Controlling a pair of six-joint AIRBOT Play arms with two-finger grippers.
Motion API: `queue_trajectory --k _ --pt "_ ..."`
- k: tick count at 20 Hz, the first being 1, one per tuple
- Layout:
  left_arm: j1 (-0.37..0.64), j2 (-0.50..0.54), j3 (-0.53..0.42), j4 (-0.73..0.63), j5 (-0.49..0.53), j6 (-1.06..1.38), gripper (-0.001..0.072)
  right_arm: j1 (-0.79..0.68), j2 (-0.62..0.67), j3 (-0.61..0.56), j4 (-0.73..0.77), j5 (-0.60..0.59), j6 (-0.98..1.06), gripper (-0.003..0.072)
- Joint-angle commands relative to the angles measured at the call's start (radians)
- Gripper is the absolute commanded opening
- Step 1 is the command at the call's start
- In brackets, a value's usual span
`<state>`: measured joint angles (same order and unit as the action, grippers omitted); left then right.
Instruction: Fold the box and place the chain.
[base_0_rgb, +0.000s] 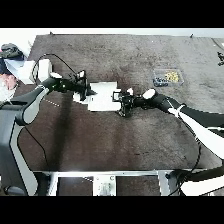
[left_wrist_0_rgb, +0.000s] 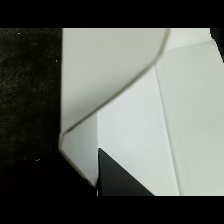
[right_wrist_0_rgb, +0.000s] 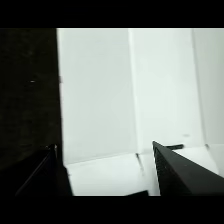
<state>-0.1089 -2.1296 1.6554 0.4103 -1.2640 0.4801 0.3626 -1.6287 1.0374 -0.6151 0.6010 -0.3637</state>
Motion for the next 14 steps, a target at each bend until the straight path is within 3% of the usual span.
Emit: queue_trajectory --k 1,4,14 --pt "0.000 0.001 0.000 0.000 0.000 0.000 0.0013 0.000 0.035 0.001 0.002 -0.069 0.006 0.0674" --pt "0.000 0.001 0.000 0.000 0.000 0.000 0.0013 -0.026 0.029 0.003 0.047 -0.078 0.008 0.0674" --pt "0.000 0.001 0.000 0.000 0.000 0.000 0.0013 -0.097 -0.042 0.198 0.032 0.119 0.009 0.0674"
